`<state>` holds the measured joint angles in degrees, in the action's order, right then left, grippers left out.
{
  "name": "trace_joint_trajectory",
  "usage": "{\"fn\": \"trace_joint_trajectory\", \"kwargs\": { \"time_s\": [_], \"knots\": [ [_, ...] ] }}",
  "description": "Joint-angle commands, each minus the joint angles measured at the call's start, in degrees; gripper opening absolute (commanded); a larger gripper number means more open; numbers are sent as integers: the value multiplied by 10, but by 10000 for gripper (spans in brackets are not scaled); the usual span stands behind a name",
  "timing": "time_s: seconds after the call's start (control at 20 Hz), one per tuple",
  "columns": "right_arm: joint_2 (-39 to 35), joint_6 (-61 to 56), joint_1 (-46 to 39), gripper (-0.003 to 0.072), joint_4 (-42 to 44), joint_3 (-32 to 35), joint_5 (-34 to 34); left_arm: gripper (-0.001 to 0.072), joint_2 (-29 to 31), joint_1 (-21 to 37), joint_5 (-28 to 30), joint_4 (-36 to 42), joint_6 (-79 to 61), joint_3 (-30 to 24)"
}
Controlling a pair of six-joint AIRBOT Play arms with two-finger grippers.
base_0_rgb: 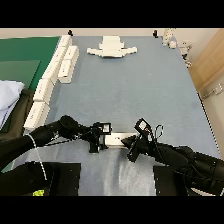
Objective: Fold the box.
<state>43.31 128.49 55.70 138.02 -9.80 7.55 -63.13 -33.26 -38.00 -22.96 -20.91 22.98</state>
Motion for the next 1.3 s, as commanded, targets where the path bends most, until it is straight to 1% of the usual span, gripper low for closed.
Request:
{"fn": "trace_joint_trajectory", "kwargs": {
  "time_s": [0.0, 0.45, 0.7, 1.0, 1.25],
  "knots": [
    [0, -1, 1, 3, -2, 0, 5, 469, 0, 0, 0, 0, 0, 0],
    [-78, -1, 0, 3, -13, 0, -27, 468, 0, 0, 0, 0, 0, 0],
    [-80, -1, 0, 3, -17, 2, -12, 469, 0, 0, 0, 0, 0, 0],
    [-80, -2, 0, 3, -17, 35, -8, 469, 0, 0, 0, 0, 0, 0],
    [-79, -15, 0, 4, -17, 45, 2, 469, 0, 0, 0, 0, 0, 0]
  ]
}}
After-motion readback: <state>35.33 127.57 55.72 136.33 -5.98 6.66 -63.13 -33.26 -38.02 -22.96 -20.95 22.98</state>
